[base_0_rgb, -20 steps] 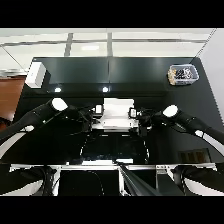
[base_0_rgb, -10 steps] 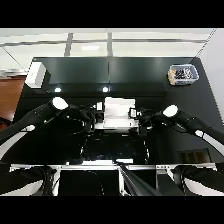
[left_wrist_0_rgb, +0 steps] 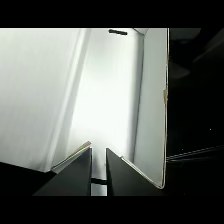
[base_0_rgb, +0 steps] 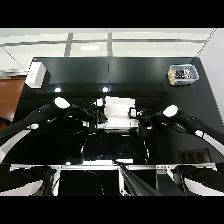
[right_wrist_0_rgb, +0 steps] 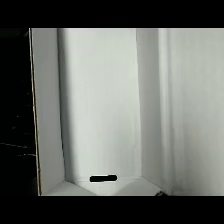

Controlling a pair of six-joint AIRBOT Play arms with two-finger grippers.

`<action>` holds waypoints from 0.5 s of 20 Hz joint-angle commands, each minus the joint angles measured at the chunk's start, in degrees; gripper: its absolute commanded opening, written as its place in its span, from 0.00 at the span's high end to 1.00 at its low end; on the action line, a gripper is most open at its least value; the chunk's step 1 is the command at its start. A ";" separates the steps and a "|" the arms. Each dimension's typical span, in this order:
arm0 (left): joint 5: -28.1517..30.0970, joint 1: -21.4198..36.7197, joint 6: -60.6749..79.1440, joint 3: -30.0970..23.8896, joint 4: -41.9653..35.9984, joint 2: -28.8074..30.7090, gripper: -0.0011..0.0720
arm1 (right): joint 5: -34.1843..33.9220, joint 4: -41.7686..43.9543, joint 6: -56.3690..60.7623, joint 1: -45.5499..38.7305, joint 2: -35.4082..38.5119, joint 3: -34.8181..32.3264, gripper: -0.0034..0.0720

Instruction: Fold the box and place the chain.

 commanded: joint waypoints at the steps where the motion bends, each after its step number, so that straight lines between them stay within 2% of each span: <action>1: 0.07 0.00 0.00 0.07 -1.09 -0.83 0.82 | 0.00 -0.04 -0.15 0.00 -0.04 0.04 0.56; 3: 0.07 -0.04 0.02 0.07 -1.07 -0.85 0.82 | 0.00 -0.04 -0.15 0.00 -0.04 0.04 0.56; 5: 0.09 -0.04 0.07 0.07 -0.81 -0.85 0.91 | 0.00 -0.04 -0.15 0.00 -0.04 0.04 0.56; 7: 0.09 -0.04 0.24 0.07 -0.85 -0.85 0.93 | 0.00 -0.04 -0.15 0.00 -0.04 0.04 0.56; 8: 0.04 -0.04 0.15 0.07 -1.05 -0.85 0.90 | 0.00 -0.04 -0.15 0.00 -0.04 0.04 0.56; 9: 0.13 -0.04 -0.39 0.07 -1.14 -0.85 0.64 | 0.00 -0.04 -0.15 0.00 -0.04 0.04 0.56; 10: -0.07 -0.04 -1.18 0.07 -1.03 -0.83 0.63 | 0.00 -0.04 -0.15 0.00 -0.04 0.04 0.56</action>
